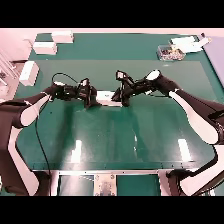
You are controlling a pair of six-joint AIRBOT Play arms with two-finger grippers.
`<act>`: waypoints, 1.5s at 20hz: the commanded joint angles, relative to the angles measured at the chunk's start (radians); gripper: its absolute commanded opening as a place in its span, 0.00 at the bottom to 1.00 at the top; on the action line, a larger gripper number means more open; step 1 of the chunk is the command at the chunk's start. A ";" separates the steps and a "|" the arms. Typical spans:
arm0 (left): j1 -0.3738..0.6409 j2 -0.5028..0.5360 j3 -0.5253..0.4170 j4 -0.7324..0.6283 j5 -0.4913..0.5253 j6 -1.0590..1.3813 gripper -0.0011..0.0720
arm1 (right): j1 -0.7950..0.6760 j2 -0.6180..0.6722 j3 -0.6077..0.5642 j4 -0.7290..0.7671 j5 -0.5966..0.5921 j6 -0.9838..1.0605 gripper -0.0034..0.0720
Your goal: Fold the box and place the chain.
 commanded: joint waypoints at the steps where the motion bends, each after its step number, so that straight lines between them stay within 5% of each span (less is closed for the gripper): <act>1: 0.002 0.000 0.001 -0.006 0.013 -0.004 0.68 | -0.008 0.063 0.008 0.078 0.012 -0.009 0.22; 8: 0.002 -0.001 0.001 -0.006 0.014 -0.004 0.67 | -0.008 0.196 0.019 0.075 0.038 0.055 0.21; 11: 0.002 -0.001 0.001 -0.006 0.014 -0.004 0.67 | -0.016 0.257 -0.010 0.070 0.086 0.142 0.09; 21: 0.002 0.000 0.001 -0.015 -0.009 -0.029 0.66 | -0.183 0.700 -0.447 0.072 -0.136 0.290 0.11; 22: 0.005 0.005 0.001 -0.016 -0.009 -0.062 0.29 | -0.193 0.716 -0.463 0.072 -0.137 0.295 0.11; 23: 0.012 0.013 0.001 -0.015 -0.019 -0.061 0.05 | -0.200 0.727 -0.470 0.072 -0.138 0.303 0.11; 30: 0.091 0.154 -0.002 -0.036 0.035 -0.266 0.03 | -0.211 0.743 -0.471 0.073 -0.140 0.319 0.11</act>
